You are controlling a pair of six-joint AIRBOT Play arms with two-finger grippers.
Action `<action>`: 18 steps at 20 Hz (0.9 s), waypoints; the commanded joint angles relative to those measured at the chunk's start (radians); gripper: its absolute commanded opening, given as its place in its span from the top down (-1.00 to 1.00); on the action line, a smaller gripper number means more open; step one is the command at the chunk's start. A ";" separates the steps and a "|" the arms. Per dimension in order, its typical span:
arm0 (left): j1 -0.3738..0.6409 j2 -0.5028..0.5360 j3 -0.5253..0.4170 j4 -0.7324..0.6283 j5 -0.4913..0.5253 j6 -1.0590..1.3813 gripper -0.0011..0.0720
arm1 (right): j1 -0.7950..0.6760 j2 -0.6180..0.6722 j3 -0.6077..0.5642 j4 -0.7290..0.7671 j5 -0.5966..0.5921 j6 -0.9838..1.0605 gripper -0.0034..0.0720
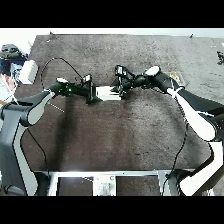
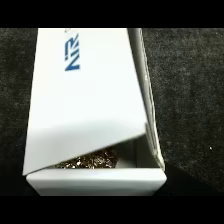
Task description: Fold the box and place the chain.
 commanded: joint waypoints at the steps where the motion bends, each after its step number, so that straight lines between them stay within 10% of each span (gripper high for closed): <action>1: 0.000 0.001 0.000 -0.001 -0.001 -0.002 -0.30 | 0.002 -0.018 -0.001 0.001 0.040 0.002 0.32; 17: 0.000 0.001 0.000 -0.001 0.000 -0.002 -0.30 | -0.039 -0.031 0.000 0.024 0.253 0.066 0.34; 18: 0.000 0.001 0.000 -0.001 0.000 -0.002 -0.30 | -0.039 -0.037 0.000 0.024 0.253 0.072 0.69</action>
